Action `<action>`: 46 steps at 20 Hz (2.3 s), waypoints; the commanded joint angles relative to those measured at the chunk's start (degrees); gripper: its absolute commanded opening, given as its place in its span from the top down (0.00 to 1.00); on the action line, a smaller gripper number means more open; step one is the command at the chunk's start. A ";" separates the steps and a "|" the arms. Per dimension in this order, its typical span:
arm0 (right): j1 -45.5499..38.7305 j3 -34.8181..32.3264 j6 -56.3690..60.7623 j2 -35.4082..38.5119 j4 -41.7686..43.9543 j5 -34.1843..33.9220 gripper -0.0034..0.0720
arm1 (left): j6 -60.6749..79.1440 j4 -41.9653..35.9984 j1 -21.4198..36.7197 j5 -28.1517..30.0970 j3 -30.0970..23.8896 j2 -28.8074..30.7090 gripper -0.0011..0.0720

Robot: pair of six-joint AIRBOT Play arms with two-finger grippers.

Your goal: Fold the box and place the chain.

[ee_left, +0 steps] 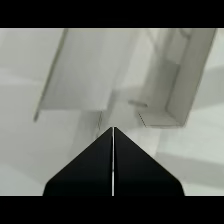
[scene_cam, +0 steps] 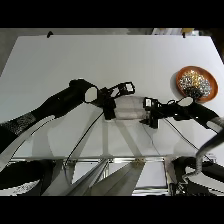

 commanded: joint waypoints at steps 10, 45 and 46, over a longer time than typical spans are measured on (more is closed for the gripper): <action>0.00 0.04 0.02 -0.02 0.04 0.00 0.43 | 21.00 -5.31 5.88 1.46 -10.08 0.24 0.70; 0.00 0.04 0.04 -0.02 0.04 0.00 0.43 | 39.19 -24.79 0.68 18.36 -10.19 -5.25 0.79; 0.00 0.04 0.02 -0.02 0.04 0.02 0.43 | 39.17 -24.81 0.66 18.32 -10.19 -5.38 0.75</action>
